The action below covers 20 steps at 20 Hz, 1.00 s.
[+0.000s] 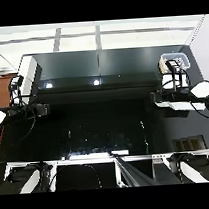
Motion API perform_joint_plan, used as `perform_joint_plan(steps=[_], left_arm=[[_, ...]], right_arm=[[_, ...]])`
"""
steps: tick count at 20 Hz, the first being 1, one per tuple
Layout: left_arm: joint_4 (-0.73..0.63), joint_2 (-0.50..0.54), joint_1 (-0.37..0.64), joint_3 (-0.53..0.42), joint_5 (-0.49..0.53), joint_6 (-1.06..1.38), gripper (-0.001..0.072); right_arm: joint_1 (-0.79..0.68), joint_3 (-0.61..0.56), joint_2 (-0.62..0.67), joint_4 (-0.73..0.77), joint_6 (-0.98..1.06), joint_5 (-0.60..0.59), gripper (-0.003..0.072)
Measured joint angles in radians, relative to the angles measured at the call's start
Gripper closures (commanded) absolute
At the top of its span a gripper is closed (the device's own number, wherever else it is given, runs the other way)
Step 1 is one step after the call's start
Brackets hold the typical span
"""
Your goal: Fold the box and place the chain.
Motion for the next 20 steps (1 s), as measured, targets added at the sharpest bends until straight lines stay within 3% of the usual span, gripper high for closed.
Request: perform_joint_plan(steps=[12,14,15,16,17,20], left_arm=[[0.0,0.0,0.0,0.0,0.0,0.0,0.0687],[0.0,0.0,0.0,0.0,0.0,0.0,0.0687],[0.0,0.0,0.0,0.0,0.0,0.0,0.0687],[0.0,0.0,0.0,0.0,0.0,0.0,0.0687],[0.0,0.0,0.0,0.0,0.0,0.0,0.0687],[0.0,0.0,0.0,0.0,0.0,0.0,0.0687]], right_arm=[[0.0,0.0,0.0,0.002,0.0,-0.001,0.0674],[0.002,0.0,-0.001,0.029,0.0,-0.051,0.0671],[0.005,0.0,-0.006,0.05,-0.002,-0.123,0.0495],[0.009,0.0,-0.014,0.067,-0.007,-0.221,0.0016],[0.01,0.0,-0.029,0.08,-0.016,-0.341,-0.0022],[-0.038,0.015,-0.089,0.064,-0.094,-0.608,-0.0021]])
